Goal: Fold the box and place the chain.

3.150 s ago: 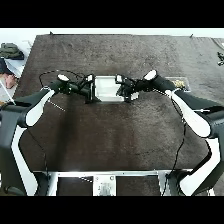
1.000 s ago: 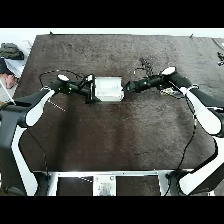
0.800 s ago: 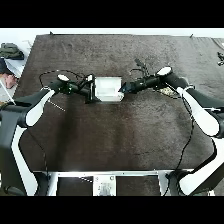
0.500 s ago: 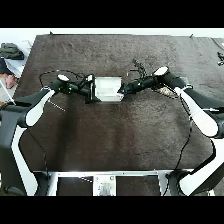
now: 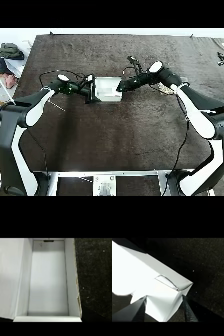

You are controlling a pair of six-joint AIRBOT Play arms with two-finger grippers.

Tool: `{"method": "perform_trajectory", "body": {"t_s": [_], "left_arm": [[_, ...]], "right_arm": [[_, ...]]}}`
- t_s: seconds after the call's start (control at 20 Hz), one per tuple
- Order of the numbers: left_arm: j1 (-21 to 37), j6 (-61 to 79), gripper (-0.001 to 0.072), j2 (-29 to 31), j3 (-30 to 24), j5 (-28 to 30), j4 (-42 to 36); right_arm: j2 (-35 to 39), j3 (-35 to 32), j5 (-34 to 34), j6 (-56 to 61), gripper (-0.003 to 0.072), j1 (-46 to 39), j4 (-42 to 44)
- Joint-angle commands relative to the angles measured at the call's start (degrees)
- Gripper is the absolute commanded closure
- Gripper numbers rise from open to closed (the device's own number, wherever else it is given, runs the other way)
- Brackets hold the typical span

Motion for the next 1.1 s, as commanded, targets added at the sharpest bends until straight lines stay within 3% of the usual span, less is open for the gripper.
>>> {"method": "perform_trajectory", "body": {"t_s": [0.0,0.3,0.5,0.85,1.05], "left_arm": [[0.0,0.0,0.03,-0.02,0.0,0.0,0.02],[0.0,0.0,0.03,-0.02,0.0,0.0,0.02],[0.0,0.0,0.03,-0.02,0.0,0.0,0.02],[0.0,0.0,0.03,-0.02,0.0,0.02,0.02],[0.0,0.0,0.03,-0.02,0.0,0.0,0.02]], "right_arm": [[-0.04,0.63,-0.55,1.51,0.0203,1.62,-3.5],[-1.22,1.14,-2.34,4.72,0.0203,2.08,-7.37],[-4.74,6.19,1.64,7.13,0.0202,2.97,-7.87],[-6.47,10.54,4.83,18.34,0.0203,6.1,-23.85],[-6.49,12.39,4.55,22.69,0.0203,7.69,-27.32]]}}
